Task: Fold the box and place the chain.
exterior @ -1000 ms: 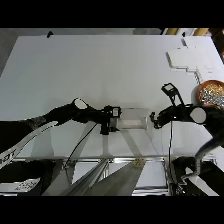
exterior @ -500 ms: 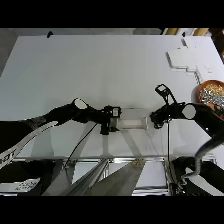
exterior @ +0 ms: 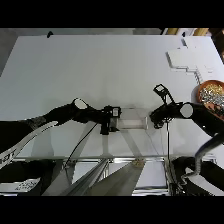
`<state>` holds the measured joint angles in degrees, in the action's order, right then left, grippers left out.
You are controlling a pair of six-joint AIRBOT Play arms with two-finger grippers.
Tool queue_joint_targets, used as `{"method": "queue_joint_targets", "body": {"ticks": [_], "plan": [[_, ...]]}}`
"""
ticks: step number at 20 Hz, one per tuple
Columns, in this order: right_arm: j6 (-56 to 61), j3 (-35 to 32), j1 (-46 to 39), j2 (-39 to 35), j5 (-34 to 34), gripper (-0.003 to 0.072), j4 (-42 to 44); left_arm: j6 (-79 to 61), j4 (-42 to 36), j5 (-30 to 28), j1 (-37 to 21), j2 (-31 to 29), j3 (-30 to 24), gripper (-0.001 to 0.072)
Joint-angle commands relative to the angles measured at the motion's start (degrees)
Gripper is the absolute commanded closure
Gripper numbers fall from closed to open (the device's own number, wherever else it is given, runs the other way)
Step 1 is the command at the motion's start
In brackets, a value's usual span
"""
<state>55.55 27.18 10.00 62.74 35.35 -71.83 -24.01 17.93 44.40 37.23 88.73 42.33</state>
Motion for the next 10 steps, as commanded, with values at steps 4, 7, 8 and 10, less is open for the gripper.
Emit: {"method": "queue_joint_targets", "body": {"ticks": [4,7,8,10], "plan": [[-1.8,0.0,0.0,-0.7,2.8,0.0670,0.1,0.0,0.0,0.0,0.0,0.0,0.0,0.0501],[-1.9,0.0,0.0,-8.2,5.6,0.0670,-0.2,0.0,0.0,0.0,0.0,0.0,0.0,0.0501],[-2.1,0.0,0.0,-11.9,6.7,0.0670,-0.2,0.0,0.0,0.0,0.0,0.0,0.0,0.0501],[-3.6,0.0,0.0,-19.6,9.6,0.0670,0.1,0.0,0.0,0.0,0.0,0.0,0.0,0.0501]]}}
